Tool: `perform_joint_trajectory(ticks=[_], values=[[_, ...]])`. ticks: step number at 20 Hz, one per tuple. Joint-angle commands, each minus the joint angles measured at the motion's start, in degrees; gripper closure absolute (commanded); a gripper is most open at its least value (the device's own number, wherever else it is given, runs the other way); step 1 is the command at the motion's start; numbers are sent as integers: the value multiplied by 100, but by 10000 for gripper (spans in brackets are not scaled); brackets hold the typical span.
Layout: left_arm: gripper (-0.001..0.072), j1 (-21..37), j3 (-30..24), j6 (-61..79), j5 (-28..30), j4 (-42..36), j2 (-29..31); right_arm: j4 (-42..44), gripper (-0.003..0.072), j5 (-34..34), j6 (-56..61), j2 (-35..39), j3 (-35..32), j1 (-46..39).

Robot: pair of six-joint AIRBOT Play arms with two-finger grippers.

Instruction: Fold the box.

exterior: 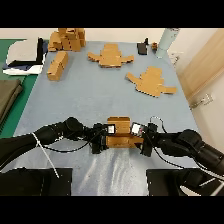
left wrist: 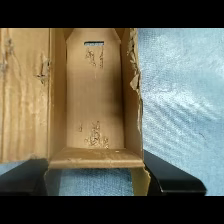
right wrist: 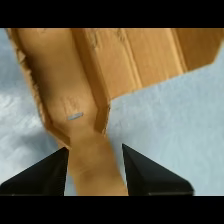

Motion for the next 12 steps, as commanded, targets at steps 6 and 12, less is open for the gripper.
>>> perform_joint_trajectory(ticks=[6,12], values=[[246,4,2,2,2,2,-2,354,288,483,-404,-372,-7,238],[246,4,2,2,0,2,-2,566,540,802,-881,-417,-7,238]])
